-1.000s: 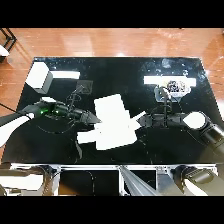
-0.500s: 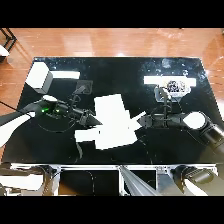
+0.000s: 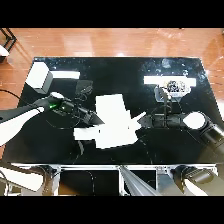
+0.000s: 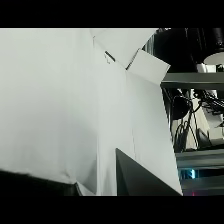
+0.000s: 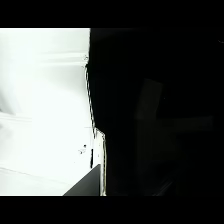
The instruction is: Fold the box and place the chain.
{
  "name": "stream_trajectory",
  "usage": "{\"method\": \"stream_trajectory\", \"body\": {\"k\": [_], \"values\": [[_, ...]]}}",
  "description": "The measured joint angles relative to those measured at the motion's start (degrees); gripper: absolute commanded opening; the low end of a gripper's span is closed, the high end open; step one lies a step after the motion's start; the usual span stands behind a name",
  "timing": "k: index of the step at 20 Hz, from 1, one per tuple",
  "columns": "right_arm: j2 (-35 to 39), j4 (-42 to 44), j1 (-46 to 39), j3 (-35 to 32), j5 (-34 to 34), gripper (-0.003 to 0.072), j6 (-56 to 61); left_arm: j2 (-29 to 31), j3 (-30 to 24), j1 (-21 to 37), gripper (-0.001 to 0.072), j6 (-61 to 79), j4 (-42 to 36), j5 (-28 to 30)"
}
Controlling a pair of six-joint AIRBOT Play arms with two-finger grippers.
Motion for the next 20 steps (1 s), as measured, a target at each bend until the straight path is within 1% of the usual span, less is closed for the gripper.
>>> {"method": "stream_trajectory", "body": {"k": [1, 2, 4, 5, 6, 7, 8, 9, 10, 13, 16, 18, 20], "values": [[0.00, -0.15, 0.00, 0.00, -0.02, 0.0020, 0.00, -0.48, 0.28, 0.07, 0.0252, -0.42, 0.02, -0.28], [0.00, -0.42, 0.00, 0.00, 0.00, 0.0020, 0.00, -0.81, 0.48, 0.11, 0.0200, -0.63, 0.11, -0.52], [0.00, -0.98, 0.00, 0.00, 0.00, 0.0020, 0.00, -1.22, 0.72, 0.15, 0.0187, -0.96, 0.22, -0.66], [0.00, -1.20, 0.00, 0.00, 0.00, 0.0020, 0.00, -1.33, 0.81, 0.17, 0.0165, -1.03, 0.26, -0.63], [0.00, -1.31, 0.00, 0.00, 0.00, 0.0020, 0.00, -1.44, 0.85, 0.22, 0.0068, -1.27, 0.31, -0.72], [0.00, -1.44, 0.00, 0.00, 0.00, 0.0023, 0.00, -1.51, 0.90, 0.22, 0.0016, -1.33, 0.68, -0.72], [0.00, -1.49, 0.00, 0.00, 0.00, 0.0184, 0.02, -1.57, 0.92, 0.24, 0.0015, -1.33, 0.79, -0.79], [0.00, -1.66, 0.00, 0.00, 0.07, 0.0541, 0.02, -1.60, 0.94, 0.24, 0.0015, -1.36, 1.09, -0.68], [0.00, -1.70, -0.02, 0.00, 0.00, 0.0697, 0.02, -1.64, 0.96, 0.28, 0.0014, -1.38, 1.70, -0.68], [0.33, -3.78, -1.53, 0.35, 0.37, 0.0698, 0.02, -1.64, 1.51, 0.28, 0.0011, -1.25, 2.84, -0.70], [1.66, -10.45, -5.64, 2.95, 4.33, 0.0697, -0.02, -1.18, 2.95, 0.15, 0.0009, 0.24, 6.16, -0.28], [2.73, -16.57, -8.74, 5.97, 8.24, 0.0698, -0.48, 0.72, 3.43, 0.04, 0.0009, 1.44, 8.28, 1.40], [3.41, -22.32, -11.04, 8.92, 11.93, 0.0698, -1.81, 4.42, 3.37, -0.31, 0.0009, 3.82, 9.79, 5.16]]}}
